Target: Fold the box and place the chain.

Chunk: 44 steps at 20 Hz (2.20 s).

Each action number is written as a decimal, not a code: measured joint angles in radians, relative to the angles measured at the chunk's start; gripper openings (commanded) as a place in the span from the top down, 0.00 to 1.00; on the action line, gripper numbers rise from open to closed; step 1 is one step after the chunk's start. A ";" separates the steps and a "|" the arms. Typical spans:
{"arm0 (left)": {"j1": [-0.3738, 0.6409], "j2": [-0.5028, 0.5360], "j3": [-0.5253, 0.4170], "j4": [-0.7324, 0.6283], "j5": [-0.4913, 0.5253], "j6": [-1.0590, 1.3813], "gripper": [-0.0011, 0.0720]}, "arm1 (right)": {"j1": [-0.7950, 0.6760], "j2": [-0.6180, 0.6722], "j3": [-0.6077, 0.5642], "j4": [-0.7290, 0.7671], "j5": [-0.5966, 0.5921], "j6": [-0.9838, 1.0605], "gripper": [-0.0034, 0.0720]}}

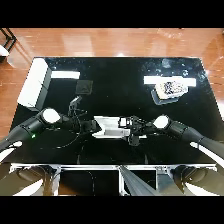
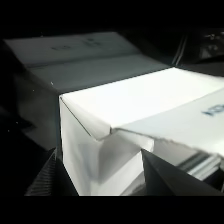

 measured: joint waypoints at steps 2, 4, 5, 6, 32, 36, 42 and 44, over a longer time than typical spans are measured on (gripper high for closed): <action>-0.011 0.000 0.000 0.011 0.018 -0.023 0.11 | 0.000 0.000 0.000 0.000 0.000 0.000 0.55; -0.016 0.000 0.000 0.019 0.024 -0.039 0.11 | 0.000 0.000 0.000 0.000 0.000 0.000 0.55; -0.018 0.000 0.000 0.022 0.027 -0.046 0.11 | 0.000 0.000 0.000 0.000 0.000 0.000 0.55; -0.021 0.000 0.000 0.024 0.032 -0.053 0.11 | 0.000 0.000 0.000 0.000 0.000 0.000 0.55; -0.366 -0.159 0.267 0.762 -0.121 -0.752 0.39 | 0.000 0.000 0.000 0.000 0.000 0.000 0.55; -0.373 -0.192 0.282 0.775 -0.142 -0.758 0.39 | 0.000 0.000 0.000 -0.001 0.000 0.000 0.55; -0.375 -0.204 0.287 0.781 -0.146 -0.759 0.39 | 0.000 0.000 0.000 -0.001 0.000 0.000 0.55; -0.375 -0.205 0.288 0.781 -0.134 -0.759 0.39 | 0.000 0.000 0.000 -0.001 0.000 0.000 0.55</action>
